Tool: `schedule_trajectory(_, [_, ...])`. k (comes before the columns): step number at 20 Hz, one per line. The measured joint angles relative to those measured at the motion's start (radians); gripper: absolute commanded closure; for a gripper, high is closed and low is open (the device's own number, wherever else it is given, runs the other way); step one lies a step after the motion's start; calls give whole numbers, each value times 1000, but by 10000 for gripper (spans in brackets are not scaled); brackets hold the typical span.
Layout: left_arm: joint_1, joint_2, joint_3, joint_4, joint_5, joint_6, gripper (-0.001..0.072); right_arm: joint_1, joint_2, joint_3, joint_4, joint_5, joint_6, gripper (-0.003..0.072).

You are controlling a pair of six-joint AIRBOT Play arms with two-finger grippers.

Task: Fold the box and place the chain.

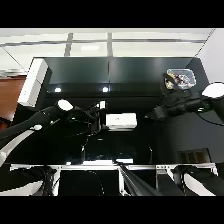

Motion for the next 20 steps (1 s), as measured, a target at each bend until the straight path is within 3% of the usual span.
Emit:
schedule_trajectory(4, [0,6,74,104,-117,-121,-4,-45,48,2,-48,50,26,672])
schedule_trajectory(8, [-13,6,166,155,-155,-210,0,-57,62,2,-64,26,33,672])
schedule_trajectory(14, [-146,-32,286,167,-48,-377,0,-62,67,2,-89,-63,29,672])
schedule_trajectory(20, [-236,-93,315,206,41,-584,0,-111,67,3,-274,-169,52,672])
